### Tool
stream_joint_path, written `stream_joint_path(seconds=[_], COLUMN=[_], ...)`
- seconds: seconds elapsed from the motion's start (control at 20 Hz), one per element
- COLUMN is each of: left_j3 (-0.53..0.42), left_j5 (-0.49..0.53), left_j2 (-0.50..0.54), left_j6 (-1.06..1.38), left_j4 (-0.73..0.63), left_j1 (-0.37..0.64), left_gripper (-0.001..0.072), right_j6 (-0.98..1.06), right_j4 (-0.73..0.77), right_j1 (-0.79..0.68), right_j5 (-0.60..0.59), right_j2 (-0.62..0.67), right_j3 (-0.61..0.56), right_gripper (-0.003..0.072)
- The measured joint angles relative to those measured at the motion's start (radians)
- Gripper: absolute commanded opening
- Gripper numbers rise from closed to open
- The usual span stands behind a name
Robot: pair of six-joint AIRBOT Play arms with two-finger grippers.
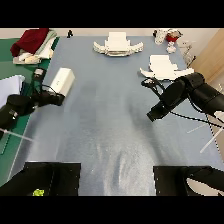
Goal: Fold the box.
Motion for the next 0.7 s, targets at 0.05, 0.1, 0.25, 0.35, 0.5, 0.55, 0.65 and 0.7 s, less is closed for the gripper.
stream_joint_path(seconds=[0.05, 0.1, 0.25, 0.35, 0.5, 0.55, 0.65, 0.7], left_j3=[0.06, 0.117, 0.31, 0.43, 0.582, 0.626, 0.695, 0.723], left_j5=[0.003, 0.008, 0.011, 0.013, 0.013, 0.012, 0.006, 0.002], left_j2=[-0.057, -0.114, -0.303, -0.421, -0.577, -0.625, -0.701, -0.733], left_j6=[-0.006, -0.011, -0.023, -0.029, -0.034, -0.039, -0.048, -0.049], left_j4=[0.001, 0.003, 0.005, 0.003, 0.006, 0.005, 0.007, 0.006], left_j1=[0.034, 0.057, 0.096, 0.108, 0.115, 0.117, 0.119, 0.116], left_gripper=[0.0528, 0.0528, 0.0528, 0.0528, 0.0528, 0.0528, 0.0528, 0.0528], right_j6=[0.0, 0.0, 0.0, 0.0, 0.0, 0.0, 0.0, 0.0], right_j4=[0.0, 0.0, 0.0, 0.001, 0.0, 0.0, 0.0, 0.0], right_j1=[0.0, 0.0, 0.0, 0.0, 0.0, 0.0, 0.0, 0.0], right_j5=[0.0, 0.0, 0.0, 0.0, 0.0, 0.0, 0.0, 0.0], right_j2=[0.0, 0.0, 0.0, 0.0, 0.0, 0.0, 0.0, 0.0], right_j3=[0.0, 0.0, 0.0, 0.0, 0.0, 0.0, 0.0, 0.0], right_gripper=[0.0004, 0.0004, 0.0004, 0.0004, 0.0004, 0.0004, 0.0004, 0.0004])
